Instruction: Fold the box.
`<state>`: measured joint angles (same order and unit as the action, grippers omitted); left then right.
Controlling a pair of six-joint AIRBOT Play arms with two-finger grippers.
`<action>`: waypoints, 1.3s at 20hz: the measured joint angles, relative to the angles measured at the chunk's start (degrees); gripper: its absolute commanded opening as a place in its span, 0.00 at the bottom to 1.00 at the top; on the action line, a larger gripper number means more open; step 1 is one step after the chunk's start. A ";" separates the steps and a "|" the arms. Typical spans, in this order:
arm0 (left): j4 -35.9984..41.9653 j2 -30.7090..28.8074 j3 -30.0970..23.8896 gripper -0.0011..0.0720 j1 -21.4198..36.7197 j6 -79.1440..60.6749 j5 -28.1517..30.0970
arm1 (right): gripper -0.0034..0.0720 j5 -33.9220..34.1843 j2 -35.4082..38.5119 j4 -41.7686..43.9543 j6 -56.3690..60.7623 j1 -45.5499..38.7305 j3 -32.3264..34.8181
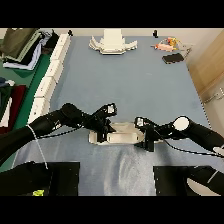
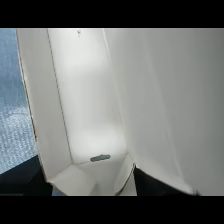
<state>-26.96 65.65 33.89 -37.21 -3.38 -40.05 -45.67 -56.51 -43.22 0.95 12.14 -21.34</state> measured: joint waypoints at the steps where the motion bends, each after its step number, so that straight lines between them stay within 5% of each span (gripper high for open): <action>1: 0.00 0.00 0.00 0.03 0.00 0.00 0.00 | 0.90 0.15 -0.02 0.07 0.00 -0.09 0.13; 16: 0.00 0.00 0.00 0.03 0.00 0.00 0.00 | 0.89 0.31 -0.39 3.43 -3.45 -0.33 0.44; 18: 0.00 0.00 0.00 0.03 0.00 0.00 -0.02 | 0.73 0.79 -1.05 3.85 -4.09 -0.35 0.44; 26: 0.00 0.00 0.00 0.03 0.00 0.00 -0.02 | 0.71 0.68 -1.99 4.02 -5.92 -0.39 0.44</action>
<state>-26.96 65.65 33.89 -37.21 -3.38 -40.07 -44.99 -58.50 -39.20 -4.97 11.75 -20.91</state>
